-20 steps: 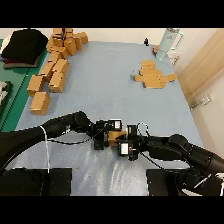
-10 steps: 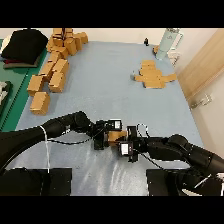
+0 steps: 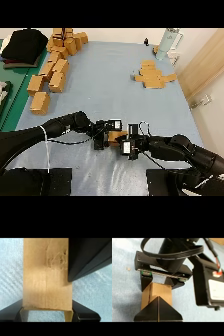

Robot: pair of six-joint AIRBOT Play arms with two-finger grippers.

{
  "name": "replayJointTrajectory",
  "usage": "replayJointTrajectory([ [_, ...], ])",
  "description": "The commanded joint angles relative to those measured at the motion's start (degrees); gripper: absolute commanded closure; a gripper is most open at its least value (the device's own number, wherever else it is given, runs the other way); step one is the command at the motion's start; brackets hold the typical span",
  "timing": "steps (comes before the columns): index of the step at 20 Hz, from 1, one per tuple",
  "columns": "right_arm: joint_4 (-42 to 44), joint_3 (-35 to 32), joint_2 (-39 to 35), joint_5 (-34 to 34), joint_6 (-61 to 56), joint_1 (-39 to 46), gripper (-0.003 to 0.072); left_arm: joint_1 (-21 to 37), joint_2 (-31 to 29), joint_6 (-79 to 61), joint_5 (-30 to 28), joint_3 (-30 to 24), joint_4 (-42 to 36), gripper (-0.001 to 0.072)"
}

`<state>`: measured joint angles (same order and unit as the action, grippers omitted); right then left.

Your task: Fold the box.

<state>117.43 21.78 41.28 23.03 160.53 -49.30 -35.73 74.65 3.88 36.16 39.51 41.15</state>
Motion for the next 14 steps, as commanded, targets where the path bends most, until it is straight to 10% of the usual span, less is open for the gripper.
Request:
replayJointTrajectory([
  [1,-0.24,0.04,0.24,0.61,-0.07,0.04,0.0681,0.0,0.0,0.0,-0.02,0.07,0.0,0.0298],
  [14,-0.24,0.02,3.43,1.09,-0.04,0.04,0.068,0.0,0.0,0.0,-0.04,0.07,0.0,0.0298],
])
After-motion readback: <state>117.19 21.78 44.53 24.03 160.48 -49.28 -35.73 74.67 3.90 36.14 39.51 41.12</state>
